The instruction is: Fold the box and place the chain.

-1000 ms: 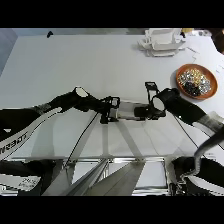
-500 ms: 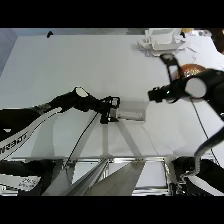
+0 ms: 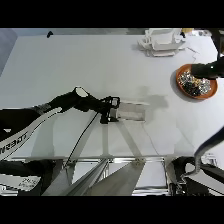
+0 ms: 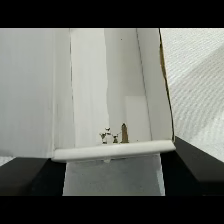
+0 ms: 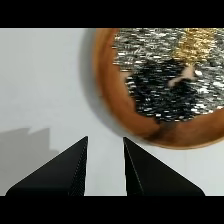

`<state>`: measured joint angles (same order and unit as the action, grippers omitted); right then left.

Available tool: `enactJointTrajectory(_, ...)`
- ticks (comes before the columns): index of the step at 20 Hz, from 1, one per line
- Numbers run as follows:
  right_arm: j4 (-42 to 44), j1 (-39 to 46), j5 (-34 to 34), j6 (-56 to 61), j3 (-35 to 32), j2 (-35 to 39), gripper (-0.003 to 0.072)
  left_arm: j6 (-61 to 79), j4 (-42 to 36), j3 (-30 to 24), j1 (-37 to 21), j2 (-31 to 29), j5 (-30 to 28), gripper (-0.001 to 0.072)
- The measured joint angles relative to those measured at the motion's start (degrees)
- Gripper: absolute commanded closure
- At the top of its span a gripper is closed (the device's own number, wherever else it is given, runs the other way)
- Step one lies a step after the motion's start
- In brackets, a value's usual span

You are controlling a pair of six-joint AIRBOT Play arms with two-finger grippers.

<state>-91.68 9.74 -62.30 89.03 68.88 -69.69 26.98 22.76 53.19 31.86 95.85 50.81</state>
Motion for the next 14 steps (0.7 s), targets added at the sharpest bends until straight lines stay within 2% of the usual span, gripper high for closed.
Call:
enactJointTrajectory(6,0.0,9.4,1.6,-1.8,0.4,-9.7,0.0445,0.0,0.0,0.0,0.0,0.0,0.0,0.0504)
enactJointTrajectory(14,1.2,12.3,2.4,-4.9,0.5,-18.1,0.0447,0.0,0.0,0.0,0.0,0.0,0.0,0.0504)
